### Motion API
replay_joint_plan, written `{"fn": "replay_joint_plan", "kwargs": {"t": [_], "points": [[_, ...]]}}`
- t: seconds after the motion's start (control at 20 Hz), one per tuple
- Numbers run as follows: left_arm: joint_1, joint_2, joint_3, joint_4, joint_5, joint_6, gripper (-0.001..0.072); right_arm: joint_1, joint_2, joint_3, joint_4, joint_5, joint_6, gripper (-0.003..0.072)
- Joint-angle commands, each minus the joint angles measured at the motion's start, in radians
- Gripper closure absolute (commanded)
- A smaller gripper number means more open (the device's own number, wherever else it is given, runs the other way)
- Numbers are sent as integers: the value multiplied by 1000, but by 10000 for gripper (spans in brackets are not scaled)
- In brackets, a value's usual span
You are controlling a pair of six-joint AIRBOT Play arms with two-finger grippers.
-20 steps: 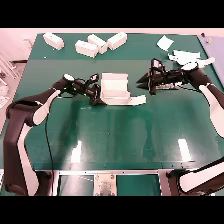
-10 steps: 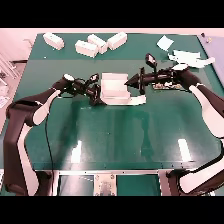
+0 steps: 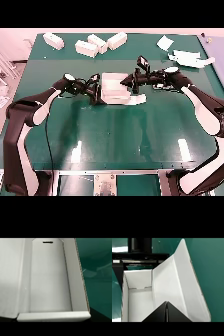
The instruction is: Fold the box and place the chain.
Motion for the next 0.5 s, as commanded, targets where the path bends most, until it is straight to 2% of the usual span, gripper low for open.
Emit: {"fn": "replay_joint_plan", "kwargs": {"t": [0.0,0.45], "points": [[1,-2,-1,19,12,0,118,2,-3,19,12,-43,-13,686],[1,-2,-1,19,18,-1,118,2,-68,19,11,-73,-17,686]]}}
